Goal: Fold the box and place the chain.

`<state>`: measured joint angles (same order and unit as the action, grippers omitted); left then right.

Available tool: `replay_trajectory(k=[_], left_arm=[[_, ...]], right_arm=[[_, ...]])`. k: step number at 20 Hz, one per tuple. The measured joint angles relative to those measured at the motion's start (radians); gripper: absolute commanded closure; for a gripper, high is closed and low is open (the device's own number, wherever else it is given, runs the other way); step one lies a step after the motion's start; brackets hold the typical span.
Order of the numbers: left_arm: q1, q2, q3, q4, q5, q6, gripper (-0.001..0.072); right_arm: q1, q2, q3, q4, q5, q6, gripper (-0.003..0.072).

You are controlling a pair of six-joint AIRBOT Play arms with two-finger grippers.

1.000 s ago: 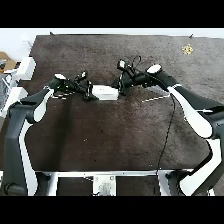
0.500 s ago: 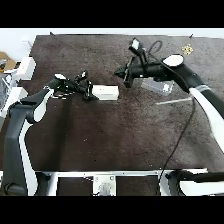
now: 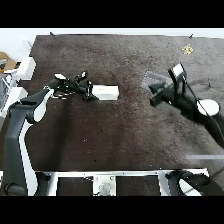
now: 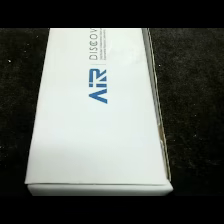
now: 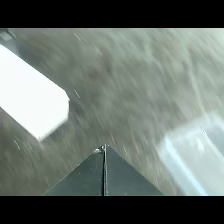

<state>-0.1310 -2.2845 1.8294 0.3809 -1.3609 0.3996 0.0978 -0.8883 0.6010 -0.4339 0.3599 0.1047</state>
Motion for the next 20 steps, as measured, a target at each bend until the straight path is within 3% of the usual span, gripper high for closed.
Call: replay_trajectory(k=[3,4,9,12,16,19,20], left_arm=[[0.0,0.0,0.0,0.0,-0.002,-0.005,0.0377],[0.0,0.0,0.0,0.0,-0.005,-0.006,0.0705],[0.014,0.038,0.0,-0.071,-0.016,-0.061,0.0699],[0.061,0.143,0.0,-0.132,0.071,-0.132,0.07],[0.169,0.325,0.001,-0.119,0.381,-0.383,0.0702],[0.258,0.401,0.0,0.101,0.669,-0.768,0.0703],[0.282,0.41,-0.003,0.201,0.719,-0.906,0.0703]], right_arm=[[-0.007,0.137,-0.179,0.023,-0.127,0.004,0.0685],[-0.008,0.17,-0.22,0.029,-0.162,0.006,0.0685],[-0.011,0.236,-0.305,0.039,-0.244,0.008,0.0685],[-0.013,0.247,-0.319,0.042,-0.271,0.008,0.0685],[-0.013,0.251,-0.325,0.042,-0.286,0.009,0.0685],[-0.013,0.252,-0.326,0.042,-0.29,0.016,0.0684],[-0.013,0.252,-0.326,0.043,-0.291,0.019,0.0685]])
